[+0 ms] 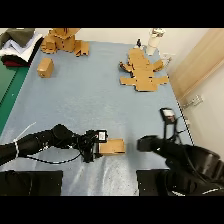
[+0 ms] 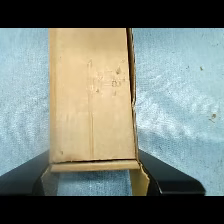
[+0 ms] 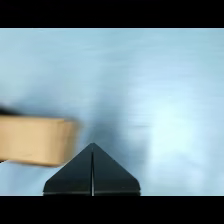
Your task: Fold the box.
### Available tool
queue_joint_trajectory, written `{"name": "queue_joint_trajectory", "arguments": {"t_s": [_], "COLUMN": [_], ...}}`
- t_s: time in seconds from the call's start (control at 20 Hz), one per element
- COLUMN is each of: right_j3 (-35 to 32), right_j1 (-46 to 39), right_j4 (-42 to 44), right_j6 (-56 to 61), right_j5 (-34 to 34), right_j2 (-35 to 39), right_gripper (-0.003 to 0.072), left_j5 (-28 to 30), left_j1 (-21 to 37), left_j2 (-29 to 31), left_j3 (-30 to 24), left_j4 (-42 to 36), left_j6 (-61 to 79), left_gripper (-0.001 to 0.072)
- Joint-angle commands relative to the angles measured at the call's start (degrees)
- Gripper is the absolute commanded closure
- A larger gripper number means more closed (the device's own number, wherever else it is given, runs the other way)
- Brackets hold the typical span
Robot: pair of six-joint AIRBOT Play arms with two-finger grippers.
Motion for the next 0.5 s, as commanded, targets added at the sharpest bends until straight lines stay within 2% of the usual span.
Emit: {"name": "queue_joint_trajectory", "arguments": {"t_s": [0.0, 0.25, 0.45], "right_j3": [3.8, 3.8, 3.8], "right_j1": [-4.4, -8.4, -8.4], "right_j4": [-6.8, -2.9, -1.7], "right_j6": [-1.3, -1.5, -1.4], "right_j5": [-19.7, -12.3, -11.3], "right_j2": [-0.4, -6.3, -13.1], "right_gripper": [0.0687, 0.0686, 0.0686], "left_j5": [0.0, 0.0, 0.1], "left_j1": [0.1, 0.1, 0.1], "left_j2": [0.0, 0.0, 0.0], "left_j3": [0.0, 0.0, 0.0], "left_j4": [0.0, 0.0, -0.2], "left_j6": [0.1, 0.1, 0.1], "left_gripper": [0.0232, 0.0232, 0.0233]}}
